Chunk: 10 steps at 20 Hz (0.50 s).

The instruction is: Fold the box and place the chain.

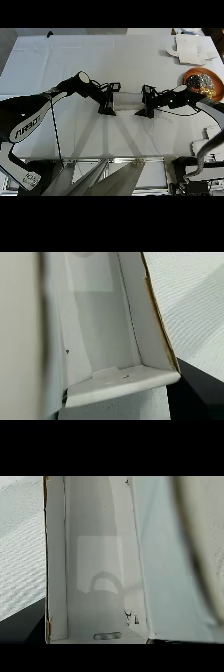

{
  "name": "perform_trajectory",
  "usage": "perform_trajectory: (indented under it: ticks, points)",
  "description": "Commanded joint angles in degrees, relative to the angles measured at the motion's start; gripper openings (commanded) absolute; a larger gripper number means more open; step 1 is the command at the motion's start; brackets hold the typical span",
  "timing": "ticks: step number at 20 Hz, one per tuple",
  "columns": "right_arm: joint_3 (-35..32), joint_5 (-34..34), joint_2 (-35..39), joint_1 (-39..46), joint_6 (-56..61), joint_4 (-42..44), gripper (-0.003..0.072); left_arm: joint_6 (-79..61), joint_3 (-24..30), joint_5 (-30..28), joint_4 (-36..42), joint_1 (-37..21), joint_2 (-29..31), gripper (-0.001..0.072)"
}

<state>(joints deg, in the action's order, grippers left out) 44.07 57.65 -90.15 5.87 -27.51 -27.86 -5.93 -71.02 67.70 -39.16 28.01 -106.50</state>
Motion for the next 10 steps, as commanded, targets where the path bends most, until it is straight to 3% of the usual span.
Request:
perform_trajectory:
  ticks: [1, 2, 9, 10]
  points:
    - [0.0, 0.0, 0.0, 0.0, 0.0, 0.0, 0.0503, 0.0, -0.1, 0.2, 1.4, -1.0, 0.0, 0.0361]
    - [0.0, 0.0, 0.0, 0.0, 0.0, 0.0, 0.0503, 0.4, -0.1, 0.2, 2.8, -1.7, 0.1, 0.0533]
    - [0.0, 0.0, 0.0, 0.0, 0.0, 0.0, 0.0503, 1.5, -0.1, 0.2, 6.0, -4.2, 2.2, 0.0540]
    - [0.0, 0.0, 0.0, 0.0, 0.0, 0.0, 0.0503, 1.5, 0.0, 0.0, 5.7, -4.2, 2.1, 0.0615]
